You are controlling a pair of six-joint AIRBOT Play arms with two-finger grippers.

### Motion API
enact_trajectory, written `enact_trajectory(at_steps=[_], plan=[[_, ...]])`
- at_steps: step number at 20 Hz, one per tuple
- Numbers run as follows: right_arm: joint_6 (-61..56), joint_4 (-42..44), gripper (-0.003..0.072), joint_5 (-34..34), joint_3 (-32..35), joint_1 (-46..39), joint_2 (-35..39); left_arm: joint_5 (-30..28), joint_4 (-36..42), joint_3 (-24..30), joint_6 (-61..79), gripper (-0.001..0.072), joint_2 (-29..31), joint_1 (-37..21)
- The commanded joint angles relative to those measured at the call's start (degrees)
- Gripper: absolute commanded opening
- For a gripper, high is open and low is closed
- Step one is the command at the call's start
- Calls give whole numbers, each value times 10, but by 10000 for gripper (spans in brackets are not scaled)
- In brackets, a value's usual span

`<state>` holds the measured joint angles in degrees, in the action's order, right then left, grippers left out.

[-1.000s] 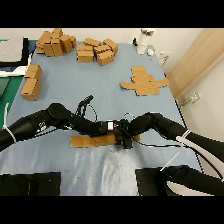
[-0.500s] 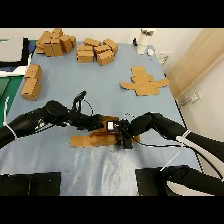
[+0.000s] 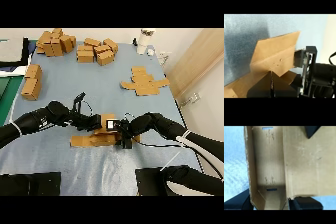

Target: Fold the box.

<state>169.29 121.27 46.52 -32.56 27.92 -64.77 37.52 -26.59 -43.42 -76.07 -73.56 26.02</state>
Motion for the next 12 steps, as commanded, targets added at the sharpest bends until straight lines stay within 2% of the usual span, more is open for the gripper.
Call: enact_trajectory(at_steps=[1, 6, 10, 12], plan=[[-3, 0, 524, -2, 0, 0, 0, 5, -2, 0, 3, 12, -22, 0], [-3, 0, 524, -2, 0, 0, 0, 24, -4, 0, 15, 12, -63, -8], [-3, 0, 524, 0, 0, 0, 0, 36, -4, -9, 52, 12, -53, -43], [-3, 0, 524, 0, 0, 0, 0, 41, -4, -9, 84, 11, -23, -68]])
